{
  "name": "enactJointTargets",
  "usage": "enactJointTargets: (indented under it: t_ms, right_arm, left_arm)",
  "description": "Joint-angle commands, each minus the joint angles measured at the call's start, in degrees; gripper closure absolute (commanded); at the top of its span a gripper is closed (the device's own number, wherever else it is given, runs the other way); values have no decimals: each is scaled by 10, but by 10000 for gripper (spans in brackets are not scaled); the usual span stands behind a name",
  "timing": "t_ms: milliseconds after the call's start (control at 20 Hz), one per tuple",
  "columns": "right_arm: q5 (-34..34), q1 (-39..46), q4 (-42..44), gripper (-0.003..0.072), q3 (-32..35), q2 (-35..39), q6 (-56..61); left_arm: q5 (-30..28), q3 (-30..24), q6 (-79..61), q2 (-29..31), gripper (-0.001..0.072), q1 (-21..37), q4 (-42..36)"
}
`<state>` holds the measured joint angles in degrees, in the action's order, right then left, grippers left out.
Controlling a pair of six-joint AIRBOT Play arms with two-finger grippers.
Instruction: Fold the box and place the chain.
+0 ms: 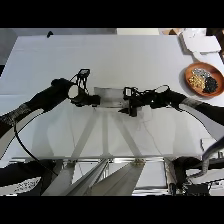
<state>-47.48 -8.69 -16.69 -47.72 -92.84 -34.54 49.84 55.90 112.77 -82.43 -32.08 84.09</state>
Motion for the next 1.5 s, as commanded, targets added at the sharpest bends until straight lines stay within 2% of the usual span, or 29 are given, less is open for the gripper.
enactJointTargets:
  t_ms: [0, 200, 250, 300, 400, 450, 650, 700, 800, 850, 1000, 1250, 1450]
  right_arm:
    - [0, 0, 2, 146, 0, 0, 0]
    - [-1, 0, 2, 146, 0, 0, 0]
    - [0, 0, 2, 146, 0, 0, 0]
    - [0, 0, 2, 146, 0, 0, 0]
    - [0, 0, 2, 146, 0, 0, 0]
    - [-1, 0, 2, 146, 0, 0, 0]
    - [-1, 0, 2, 146, 0, 0, 0]
    - [0, 0, 2, 146, 0, 0, 0]
    - [-1, 0, 2, 146, 0, 0, 0]
    - [-1, 0, 2, 146, 0, 0, 0]
    - [0, 0, 2, 146, 0, 0, 0]
    - [-1, 0, 2, 146, 0, 0, 0]
    - [0, 0, 2, 146, 0, 0, 0]
  left_arm:
    - [10, 15, 47, -15, 179, -30, 17]
    - [64, 58, 73, -63, 182, -37, 18]
    - [73, 70, 73, -72, 222, -37, 18]
    - [76, 81, 73, -78, 308, -37, 17]
    - [76, 94, 73, -79, 546, -37, 15]
    - [76, 96, 73, -79, 710, -37, 15]
    - [89, 96, 72, -78, 697, -37, 12]
    - [96, 96, 70, -78, 652, -37, 6]
    - [113, 96, 70, -74, 271, -37, 4]
    - [126, 96, 70, -69, 186, -37, 4]
    - [158, 96, 5, -39, 186, -36, 4]
    - [219, 96, -193, 57, 187, -29, 1]
    - [260, 96, -315, 126, 188, 3, -40]
